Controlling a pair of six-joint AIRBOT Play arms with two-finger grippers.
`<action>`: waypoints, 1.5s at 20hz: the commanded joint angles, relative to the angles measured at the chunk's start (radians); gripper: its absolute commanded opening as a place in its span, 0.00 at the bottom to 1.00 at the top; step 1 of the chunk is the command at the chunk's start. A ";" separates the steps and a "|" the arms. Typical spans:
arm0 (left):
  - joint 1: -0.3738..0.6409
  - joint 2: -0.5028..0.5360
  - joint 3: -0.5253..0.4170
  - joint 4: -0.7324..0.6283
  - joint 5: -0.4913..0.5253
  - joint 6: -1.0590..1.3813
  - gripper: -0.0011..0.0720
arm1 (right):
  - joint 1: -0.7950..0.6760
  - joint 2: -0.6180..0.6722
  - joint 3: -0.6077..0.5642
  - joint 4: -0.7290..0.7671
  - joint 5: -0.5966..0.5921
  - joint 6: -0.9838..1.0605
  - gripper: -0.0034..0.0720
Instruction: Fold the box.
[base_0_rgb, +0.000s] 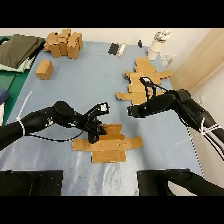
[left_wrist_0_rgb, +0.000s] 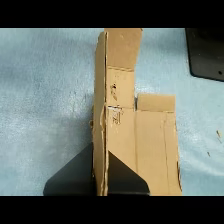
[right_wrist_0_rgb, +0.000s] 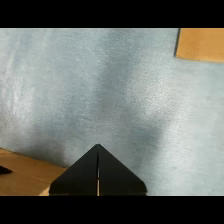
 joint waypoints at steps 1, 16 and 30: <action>0.000 0.000 0.002 0.026 0.000 -0.018 0.03 | 0.005 0.001 0.000 0.000 -0.027 0.000 0.05; 0.000 0.000 0.002 0.029 -0.002 -0.018 0.03 | 1.059 0.331 -0.448 -0.468 0.006 0.421 0.65; -0.001 0.000 0.002 0.029 -0.002 -0.018 0.03 | 1.088 0.124 -0.454 -0.777 0.129 0.343 0.72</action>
